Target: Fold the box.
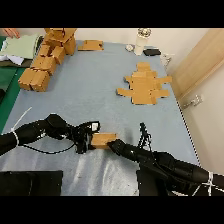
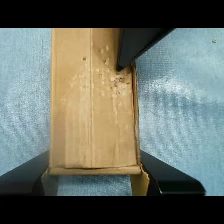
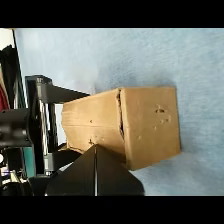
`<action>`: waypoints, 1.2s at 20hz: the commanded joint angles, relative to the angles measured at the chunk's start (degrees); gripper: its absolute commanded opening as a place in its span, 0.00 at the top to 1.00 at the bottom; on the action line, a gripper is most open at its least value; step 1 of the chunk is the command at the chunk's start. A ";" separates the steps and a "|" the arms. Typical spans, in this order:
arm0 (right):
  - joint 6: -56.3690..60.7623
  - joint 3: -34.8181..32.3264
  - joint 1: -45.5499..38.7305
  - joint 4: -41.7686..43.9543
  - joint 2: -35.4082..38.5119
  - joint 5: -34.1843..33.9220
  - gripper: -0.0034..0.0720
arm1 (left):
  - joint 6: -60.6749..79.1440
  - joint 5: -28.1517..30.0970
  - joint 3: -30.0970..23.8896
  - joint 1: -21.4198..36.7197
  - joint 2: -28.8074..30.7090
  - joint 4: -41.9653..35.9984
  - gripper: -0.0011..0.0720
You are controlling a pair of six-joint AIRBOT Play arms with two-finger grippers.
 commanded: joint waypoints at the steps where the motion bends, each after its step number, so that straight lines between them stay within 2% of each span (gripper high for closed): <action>1: -0.04 1.68 0.02 -4.70 4.52 -2.14 0.95 | 0.00 0.02 -0.02 0.02 -0.02 0.00 0.37; 3: -0.02 4.83 -0.13 -10.95 10.71 -12.81 0.95 | 0.00 0.02 -0.02 0.02 -0.02 0.00 0.37; 4: 0.00 7.04 -0.90 -15.58 13.46 -20.52 0.95 | 0.00 0.02 -0.02 0.02 -0.02 0.00 0.37; 6: 0.15 13.05 -3.26 -26.49 17.31 -40.46 0.95 | 0.02 0.00 -0.02 0.02 -0.02 0.02 0.37; 7: 0.17 16.59 -5.31 -31.23 17.49 -51.36 0.95 | 0.00 0.02 -0.02 0.02 -0.02 0.00 0.37; 9: -2.19 22.97 -10.58 -34.64 14.78 -68.52 0.95 | 0.00 0.04 -0.02 0.02 -0.02 0.00 0.37; 11: -8.07 28.02 -16.44 -32.79 9.88 -76.94 0.95 | 0.00 0.04 -0.02 0.02 -0.02 0.00 0.37; 14: -14.60 31.50 -22.10 -26.73 2.23 -76.37 0.95 | 0.04 1.05 0.09 0.00 -0.02 -0.42 0.37; 18: -14.69 31.65 -22.62 -22.21 -6.03 -70.10 0.95 | 0.00 0.61 0.09 -0.15 -0.02 -0.42 0.37; 24: -14.69 31.65 -22.60 -19.67 -11.17 -63.76 0.95 | 0.00 -0.85 0.09 -0.35 -0.02 -2.29 0.37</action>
